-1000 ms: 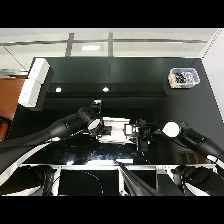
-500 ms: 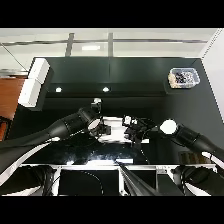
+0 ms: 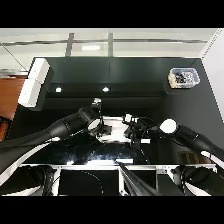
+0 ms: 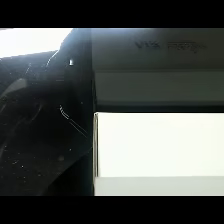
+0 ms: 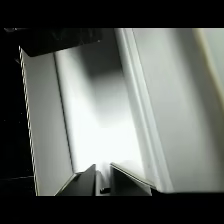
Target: Fold the box and place the chain.
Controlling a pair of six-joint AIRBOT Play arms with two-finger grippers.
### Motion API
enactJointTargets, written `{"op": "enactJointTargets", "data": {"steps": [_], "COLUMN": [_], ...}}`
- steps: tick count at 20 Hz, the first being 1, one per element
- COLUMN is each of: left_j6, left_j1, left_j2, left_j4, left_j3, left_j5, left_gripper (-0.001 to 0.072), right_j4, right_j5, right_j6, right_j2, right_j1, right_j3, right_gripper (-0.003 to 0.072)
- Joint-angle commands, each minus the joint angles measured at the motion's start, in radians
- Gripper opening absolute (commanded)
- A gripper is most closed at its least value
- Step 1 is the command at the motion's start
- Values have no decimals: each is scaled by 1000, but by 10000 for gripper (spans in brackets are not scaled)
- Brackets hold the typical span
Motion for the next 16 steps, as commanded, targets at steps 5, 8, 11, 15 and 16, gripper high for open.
{"op": "enactJointTargets", "data": {"steps": [5,8,11,15,16], "left_j6": [0,0,0,-2,-2], "left_j1": [0,0,0,0,0], "left_j2": [0,0,0,0,0], "left_j4": [3,3,3,3,3], "left_j3": [0,0,0,0,0], "left_j5": [6,6,6,6,6], "left_gripper": [28,28,28,28,28], "right_j4": [-355,-380,-324,-245,-165], "right_j5": [331,412,485,462,454], "right_j6": [819,1089,1084,1021,970], "right_j2": [277,273,181,10,-27], "right_j1": [-451,-758,-818,-662,-614], "right_j3": [10,-31,-110,-129,-129], "right_gripper": [47,47,48,49,49]}}
